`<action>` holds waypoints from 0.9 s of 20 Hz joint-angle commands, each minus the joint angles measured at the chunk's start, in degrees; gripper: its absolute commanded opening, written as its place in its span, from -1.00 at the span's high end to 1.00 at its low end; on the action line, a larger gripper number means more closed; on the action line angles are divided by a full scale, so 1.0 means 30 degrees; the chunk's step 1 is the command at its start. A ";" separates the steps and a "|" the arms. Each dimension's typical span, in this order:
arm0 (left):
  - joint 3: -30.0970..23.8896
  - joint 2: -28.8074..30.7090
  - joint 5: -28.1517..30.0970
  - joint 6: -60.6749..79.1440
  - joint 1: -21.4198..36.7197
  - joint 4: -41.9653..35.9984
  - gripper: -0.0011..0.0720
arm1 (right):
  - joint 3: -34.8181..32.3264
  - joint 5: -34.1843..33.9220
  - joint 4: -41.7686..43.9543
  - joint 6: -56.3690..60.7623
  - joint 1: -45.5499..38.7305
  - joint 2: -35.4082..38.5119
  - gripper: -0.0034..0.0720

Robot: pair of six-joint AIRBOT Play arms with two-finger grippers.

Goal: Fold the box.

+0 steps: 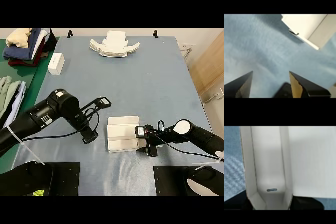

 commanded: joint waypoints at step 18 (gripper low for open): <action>-0.8269 0.0372 1.1373 2.3015 0.0947 -1.4214 -0.93 | 0.0000 0.0007 0.0007 0.0000 0.0007 0.0015 -0.44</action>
